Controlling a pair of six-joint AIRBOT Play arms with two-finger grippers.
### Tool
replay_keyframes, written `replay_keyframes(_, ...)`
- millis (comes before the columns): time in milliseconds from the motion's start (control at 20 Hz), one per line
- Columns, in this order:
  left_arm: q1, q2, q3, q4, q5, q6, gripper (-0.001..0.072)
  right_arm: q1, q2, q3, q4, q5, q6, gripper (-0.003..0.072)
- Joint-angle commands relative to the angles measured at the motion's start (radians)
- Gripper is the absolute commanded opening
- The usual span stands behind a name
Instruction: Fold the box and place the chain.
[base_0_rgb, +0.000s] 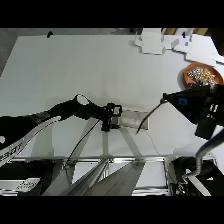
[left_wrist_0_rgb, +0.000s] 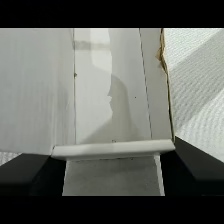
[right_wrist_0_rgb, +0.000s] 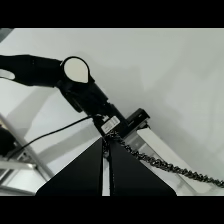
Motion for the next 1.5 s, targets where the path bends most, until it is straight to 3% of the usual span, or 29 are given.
replay_keyframes(0, 0.000, 0.001, 0.000, 0.000, 0.000, 0.000, 0.0136, 0.001, -0.049, -0.019, 0.019, -0.026, -0.039, 0.0020)
replay_keyframes(300, 0.000, 0.001, 0.000, 0.000, 0.000, 0.000, 0.0136, 0.053, -0.087, -0.061, 0.049, -0.052, -0.081, 0.0020)
replay_keyframes(600, 0.000, 0.001, 0.000, 0.000, 0.000, 0.000, 0.0136, 0.163, -0.132, -0.064, -0.031, -0.034, -0.077, 0.0020)
replay_keyframes(900, 0.000, 0.001, 0.000, 0.000, 0.000, 0.000, 0.0136, 0.188, -0.092, -0.065, -0.325, -0.011, 0.072, 0.0020)
replay_keyframes(1050, 0.000, 0.001, 0.000, 0.000, 0.000, 0.000, 0.0136, 0.188, -0.092, -0.079, -0.302, 0.061, 0.079, 0.0020)
replay_keyframes(1150, 0.000, 0.001, 0.000, 0.000, 0.000, 0.000, 0.0136, 0.188, -0.084, -0.153, -0.238, 0.077, 0.100, 0.0020)
replay_keyframes(1300, 0.000, 0.001, 0.000, 0.000, 0.000, 0.000, 0.0136, 0.188, -0.058, -0.283, -0.216, -0.051, 0.100, 0.0020)
replay_keyframes(1450, 0.000, 0.001, 0.000, 0.000, 0.000, 0.000, 0.0136, 0.188, -0.062, -0.339, -0.185, -0.142, 0.095, 0.0020)
